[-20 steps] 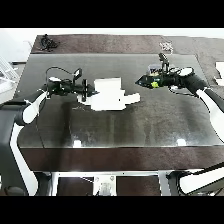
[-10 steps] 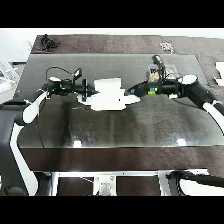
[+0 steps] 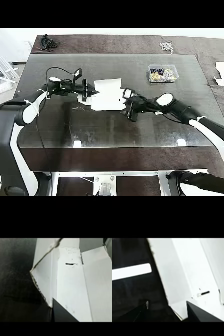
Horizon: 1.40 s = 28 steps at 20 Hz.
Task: Fold the box and place the chain.
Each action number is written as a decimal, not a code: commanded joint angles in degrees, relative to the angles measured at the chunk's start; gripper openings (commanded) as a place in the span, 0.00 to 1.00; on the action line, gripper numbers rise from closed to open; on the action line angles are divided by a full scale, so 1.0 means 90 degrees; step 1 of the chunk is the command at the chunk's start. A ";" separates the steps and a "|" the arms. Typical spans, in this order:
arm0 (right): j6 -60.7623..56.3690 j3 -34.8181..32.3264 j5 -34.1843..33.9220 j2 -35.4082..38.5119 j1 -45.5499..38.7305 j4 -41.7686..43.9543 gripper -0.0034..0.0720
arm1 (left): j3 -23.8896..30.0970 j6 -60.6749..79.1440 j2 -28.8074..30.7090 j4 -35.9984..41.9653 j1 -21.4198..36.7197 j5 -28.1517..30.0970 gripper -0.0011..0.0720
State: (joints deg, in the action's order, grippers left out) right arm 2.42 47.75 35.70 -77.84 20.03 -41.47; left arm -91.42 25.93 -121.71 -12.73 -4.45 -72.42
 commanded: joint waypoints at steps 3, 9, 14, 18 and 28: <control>0.0801 -0.0061 -0.0818 -0.0328 0.0435 -0.0272 0.80 | 0.0002 0.0002 -0.0005 0.0000 -0.0002 0.0000 0.04; 0.0806 0.0024 -0.1583 -0.0578 0.0328 0.0877 0.80 | 0.0002 0.0002 -0.0005 0.0000 -0.0002 0.0002 0.04; 0.0908 0.0491 -0.1231 -0.0784 0.0070 0.0894 0.80 | 0.0002 0.0002 -0.0005 0.0000 -0.0002 0.0000 0.04; 0.0850 0.0950 -0.0355 -0.0787 -0.0301 0.0908 0.80 | 0.0002 0.0002 -0.0005 0.0002 -0.0002 0.0000 0.04; 0.1144 0.2300 0.1443 -0.1705 -0.1124 0.0869 0.87 | 0.0002 0.0002 -0.0005 0.0010 -0.0002 0.0000 0.04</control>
State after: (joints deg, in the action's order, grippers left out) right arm 11.38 65.34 44.60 -90.72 11.44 -33.36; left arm -91.42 25.93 -121.73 -12.67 -4.45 -72.42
